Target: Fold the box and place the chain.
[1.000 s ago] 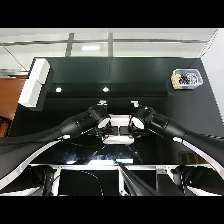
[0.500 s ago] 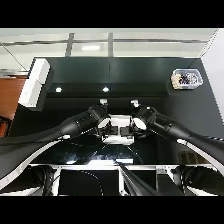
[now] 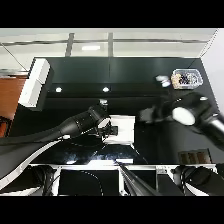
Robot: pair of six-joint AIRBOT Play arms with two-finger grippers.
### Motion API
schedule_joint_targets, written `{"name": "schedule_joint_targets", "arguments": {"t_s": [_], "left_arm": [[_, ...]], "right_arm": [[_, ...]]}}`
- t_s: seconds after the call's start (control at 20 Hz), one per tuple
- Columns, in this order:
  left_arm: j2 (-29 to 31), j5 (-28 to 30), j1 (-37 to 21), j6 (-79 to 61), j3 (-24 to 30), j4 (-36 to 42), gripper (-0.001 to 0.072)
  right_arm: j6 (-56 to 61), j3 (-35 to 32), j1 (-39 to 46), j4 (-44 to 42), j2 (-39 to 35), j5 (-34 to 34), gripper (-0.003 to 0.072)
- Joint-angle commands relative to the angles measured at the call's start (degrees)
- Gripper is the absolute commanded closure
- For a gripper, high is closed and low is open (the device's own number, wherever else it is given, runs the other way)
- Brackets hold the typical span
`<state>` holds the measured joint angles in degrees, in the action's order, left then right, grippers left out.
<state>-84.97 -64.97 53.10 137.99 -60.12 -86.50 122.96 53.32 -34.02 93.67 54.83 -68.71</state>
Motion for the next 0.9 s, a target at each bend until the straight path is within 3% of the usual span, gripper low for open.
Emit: {"name": "schedule_joint_targets", "arguments": {"t_s": [0.0, 0.1, 0.2, 0.25, 0.3, 0.45, 0.65, 0.85], "left_arm": [[0.02, -0.02, -0.02, 0.02, 0.0, 0.0, 0.0677], [0.02, 0.07, -0.02, 0.02, 0.0, -0.02, 0.0678], [0.02, 0.24, -0.02, 0.02, 0.0, 0.0, 0.0678], [0.02, 0.22, -0.02, 0.02, 0.0, 0.0, 0.0677], [0.02, 0.17, -0.02, 0.0, 0.0, -0.02, 0.0677], [0.02, 0.92, -0.02, 0.02, 0.0, -0.02, 0.0678], [0.02, 1.27, -0.02, 0.0, 0.0, 0.0, 0.0677], [0.02, 1.2, -0.02, 0.0, 0.0, 0.07, 0.0678]], "right_arm": [[-3.45, -0.59, 11.63, 17.77, -2.36, 3.39, 0.0354], [-3.69, -0.96, 21.11, 22.05, 0.07, 9.92, 0.0354], [-3.39, -0.85, 31.23, 20.28, 4.09, 16.33, 0.0351], [-3.41, -0.39, 35.58, 17.29, 6.36, 19.47, 0.0219], [-3.41, 0.68, 39.47, 12.79, 8.87, 23.15, 0.0011], [-3.39, 7.67, 46.49, 0.33, 17.03, 31.54, 0.001], [-3.43, 29.0, 49.05, -6.45, 34.67, 20.11, 0.0011], [-2.82, 47.41, 49.09, -6.43, 48.76, 10.43, 0.0014]]}}
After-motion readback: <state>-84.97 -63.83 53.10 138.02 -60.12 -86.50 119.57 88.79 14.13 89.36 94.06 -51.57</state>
